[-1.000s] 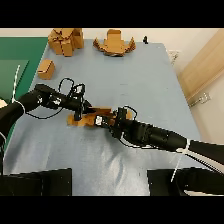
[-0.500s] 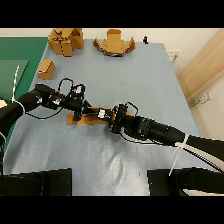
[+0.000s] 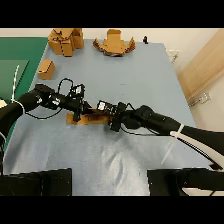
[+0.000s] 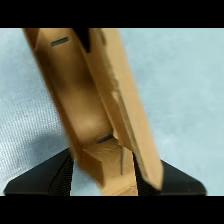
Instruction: Fold the box.
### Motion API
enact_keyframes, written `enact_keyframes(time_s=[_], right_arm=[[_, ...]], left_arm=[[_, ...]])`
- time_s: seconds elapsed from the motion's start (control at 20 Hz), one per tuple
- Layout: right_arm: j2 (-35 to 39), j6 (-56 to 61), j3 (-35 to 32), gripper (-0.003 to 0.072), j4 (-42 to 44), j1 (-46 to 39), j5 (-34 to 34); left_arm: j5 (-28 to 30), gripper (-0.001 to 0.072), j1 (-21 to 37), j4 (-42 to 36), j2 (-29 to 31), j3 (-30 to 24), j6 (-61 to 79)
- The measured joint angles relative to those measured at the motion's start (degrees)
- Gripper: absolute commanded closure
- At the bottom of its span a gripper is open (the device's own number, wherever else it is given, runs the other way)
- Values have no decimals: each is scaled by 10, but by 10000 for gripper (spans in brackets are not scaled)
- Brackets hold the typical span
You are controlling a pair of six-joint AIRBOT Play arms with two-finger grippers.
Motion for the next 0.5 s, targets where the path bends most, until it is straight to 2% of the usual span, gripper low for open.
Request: enact_keyframes(time_s=[0.2, 0.5], right_arm=[[-38, -192, 48, 163, 150, -28, -69], [-78, -303, 89, 163, 244, -48, -119]], left_arm=[[-6, 697, 1, 2, 0, 0, -7], [-3, 697, 0, 0, 0, 0, -9]])
